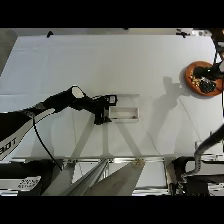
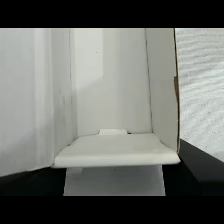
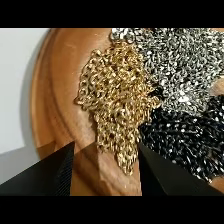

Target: Fold the box and place the chain.

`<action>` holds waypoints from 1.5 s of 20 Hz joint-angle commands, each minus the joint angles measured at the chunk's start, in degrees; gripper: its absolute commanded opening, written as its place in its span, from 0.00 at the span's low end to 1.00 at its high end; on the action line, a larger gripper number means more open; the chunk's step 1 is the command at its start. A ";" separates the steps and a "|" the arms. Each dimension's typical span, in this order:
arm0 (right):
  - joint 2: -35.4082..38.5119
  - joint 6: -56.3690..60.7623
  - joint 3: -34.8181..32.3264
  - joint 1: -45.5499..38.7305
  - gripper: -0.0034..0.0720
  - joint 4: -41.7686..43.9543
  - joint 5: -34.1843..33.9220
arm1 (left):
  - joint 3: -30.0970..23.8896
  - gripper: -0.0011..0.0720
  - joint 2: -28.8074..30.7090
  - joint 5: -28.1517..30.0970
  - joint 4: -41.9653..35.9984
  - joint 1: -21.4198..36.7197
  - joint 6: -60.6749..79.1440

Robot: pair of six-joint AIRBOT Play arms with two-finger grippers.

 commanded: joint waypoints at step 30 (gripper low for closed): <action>27.69 -14.64 3.69 -0.96 0.06 25.14 28.65 | 0.00 0.58 0.04 0.04 0.02 0.02 0.02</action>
